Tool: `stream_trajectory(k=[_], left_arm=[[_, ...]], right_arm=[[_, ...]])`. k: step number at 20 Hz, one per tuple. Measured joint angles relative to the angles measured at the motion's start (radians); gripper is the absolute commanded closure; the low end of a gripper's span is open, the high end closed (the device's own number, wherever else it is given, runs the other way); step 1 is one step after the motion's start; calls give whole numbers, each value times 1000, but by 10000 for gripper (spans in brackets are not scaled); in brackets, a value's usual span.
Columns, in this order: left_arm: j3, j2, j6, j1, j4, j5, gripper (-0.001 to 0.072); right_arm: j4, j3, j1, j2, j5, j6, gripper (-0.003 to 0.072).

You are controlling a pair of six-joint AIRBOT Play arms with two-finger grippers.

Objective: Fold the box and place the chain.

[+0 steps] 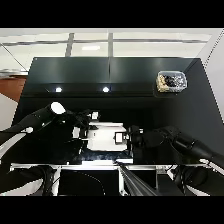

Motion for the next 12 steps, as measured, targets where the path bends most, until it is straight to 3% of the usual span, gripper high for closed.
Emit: stream_trajectory(k=[5,12], left_arm=[[0,0,1,0,0,0,680],[0,0,0,0,0,0,680]], right_arm=[[24,0,33,-17,86,14,-13],[-33,51,31,-1,110,138,-13]])
